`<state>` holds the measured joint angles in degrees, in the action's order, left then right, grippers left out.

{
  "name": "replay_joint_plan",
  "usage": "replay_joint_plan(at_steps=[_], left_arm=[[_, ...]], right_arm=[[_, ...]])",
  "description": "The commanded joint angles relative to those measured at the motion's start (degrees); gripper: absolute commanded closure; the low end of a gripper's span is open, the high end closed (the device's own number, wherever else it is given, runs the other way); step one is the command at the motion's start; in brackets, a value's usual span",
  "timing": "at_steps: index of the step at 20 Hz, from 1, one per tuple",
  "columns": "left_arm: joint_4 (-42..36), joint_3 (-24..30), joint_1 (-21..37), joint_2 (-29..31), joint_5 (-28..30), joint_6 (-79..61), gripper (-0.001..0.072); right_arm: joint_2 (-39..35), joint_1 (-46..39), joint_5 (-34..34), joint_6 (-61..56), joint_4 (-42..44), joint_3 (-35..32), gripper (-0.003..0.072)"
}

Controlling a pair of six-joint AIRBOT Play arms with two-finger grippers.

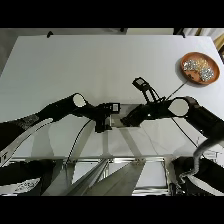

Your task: Fold the box and place the chain.

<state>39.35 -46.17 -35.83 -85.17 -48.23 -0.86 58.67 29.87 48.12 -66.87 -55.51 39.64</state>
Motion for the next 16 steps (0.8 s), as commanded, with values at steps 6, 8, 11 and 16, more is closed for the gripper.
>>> replay_joint_plan(at_steps=[6,8,11,16], left_arm=[[0.02,-0.02,0.02,0.04,0.0,0.0,0.0699],[0.02,-0.02,0.02,0.04,0.0,0.0,0.0699],[0.02,-0.04,0.02,0.04,0.0,0.0,0.0699],[0.02,-0.04,0.02,0.04,0.0,0.0,0.0699]], right_arm=[[-11.91,-5.6,5.18,-13.66,-12.68,0.0,0.0483],[-13.33,-8.83,10.56,-15.96,-20.98,0.0,0.0483],[-12.31,-13.51,13.57,-15.91,-27.21,-0.2,0.0483],[-6.21,-19.41,6.43,-15.85,-28.96,-0.76,0.0509]])
